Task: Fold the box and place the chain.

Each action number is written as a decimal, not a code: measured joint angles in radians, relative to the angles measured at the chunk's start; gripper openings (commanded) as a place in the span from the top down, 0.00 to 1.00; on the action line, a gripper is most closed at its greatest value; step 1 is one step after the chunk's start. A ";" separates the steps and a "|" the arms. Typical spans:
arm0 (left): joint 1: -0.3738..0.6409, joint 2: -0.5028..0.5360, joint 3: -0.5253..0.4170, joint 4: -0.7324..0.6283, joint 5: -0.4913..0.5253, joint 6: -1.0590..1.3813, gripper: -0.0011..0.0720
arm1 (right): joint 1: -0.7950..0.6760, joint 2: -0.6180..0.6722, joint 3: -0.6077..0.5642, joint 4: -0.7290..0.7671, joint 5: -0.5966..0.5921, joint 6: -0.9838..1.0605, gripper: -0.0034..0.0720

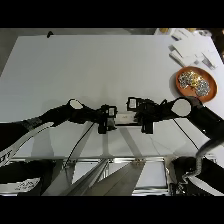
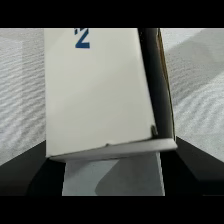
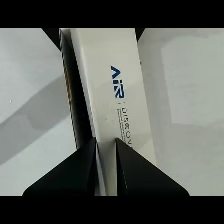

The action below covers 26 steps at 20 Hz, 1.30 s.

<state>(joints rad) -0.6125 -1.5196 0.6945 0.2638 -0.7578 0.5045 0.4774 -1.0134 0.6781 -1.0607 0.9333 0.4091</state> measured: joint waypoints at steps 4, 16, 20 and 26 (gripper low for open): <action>0.000 0.000 0.000 0.001 -0.001 0.000 0.97 | 0.000 0.002 0.000 -0.002 0.001 0.000 0.83; 0.000 0.000 0.000 0.005 -0.006 0.003 0.97 | 0.000 0.005 -0.041 0.008 0.009 0.001 0.66; 0.000 0.000 0.000 0.004 -0.006 0.001 0.97 | 0.000 0.017 -0.042 0.008 -0.013 0.024 0.70; 0.000 0.000 0.000 0.001 -0.003 -0.001 0.97 | 0.000 0.021 -0.043 0.010 -0.035 0.036 0.70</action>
<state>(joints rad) -0.6125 -1.5196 0.6941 0.2649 -0.7605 0.5034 0.4774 -0.9920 0.6350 -1.0508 0.8978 0.4450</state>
